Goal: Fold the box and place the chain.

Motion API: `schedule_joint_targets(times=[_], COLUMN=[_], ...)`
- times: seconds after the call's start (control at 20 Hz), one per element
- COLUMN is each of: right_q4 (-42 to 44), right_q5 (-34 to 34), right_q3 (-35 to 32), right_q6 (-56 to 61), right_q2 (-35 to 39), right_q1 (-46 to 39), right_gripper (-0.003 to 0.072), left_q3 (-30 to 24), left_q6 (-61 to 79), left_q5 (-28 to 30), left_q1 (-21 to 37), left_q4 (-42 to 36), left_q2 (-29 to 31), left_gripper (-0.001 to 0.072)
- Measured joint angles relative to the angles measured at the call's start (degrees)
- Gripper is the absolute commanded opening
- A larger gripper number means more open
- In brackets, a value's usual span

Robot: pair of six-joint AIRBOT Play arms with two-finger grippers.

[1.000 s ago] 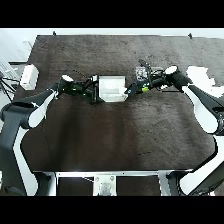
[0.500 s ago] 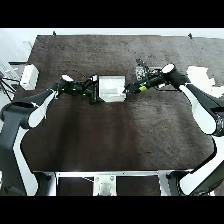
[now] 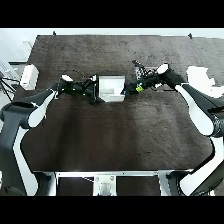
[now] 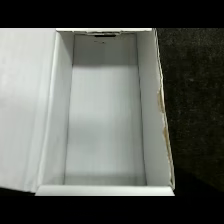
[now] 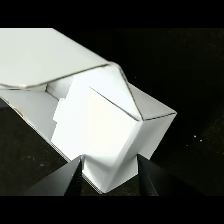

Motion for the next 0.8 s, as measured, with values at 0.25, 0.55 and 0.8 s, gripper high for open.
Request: schedule_joint_targets(times=[0.25,0.55,0.8], right_q4=[-8.22,-16.87,-24.68], right_q5=[-1.18,-2.08,-2.25], right_q3=[2.82,5.51,6.56], right_q6=[7.56,18.21,27.26], right_q2=[0.02,0.02,0.00], right_q1=[3.10,5.86,8.31], right_gripper=[0.0404,0.0404,0.0404], left_q3=[0.00,0.00,0.00], left_q6=[-0.02,0.00,0.00], left_q5=[0.09,-0.07,-0.04], left_q1=[-0.02,-0.07,-0.09], left_q4=[-0.02,-0.04,-0.04], left_q2=[0.00,0.00,0.00], left_gripper=[0.0457,0.0456,0.0457])
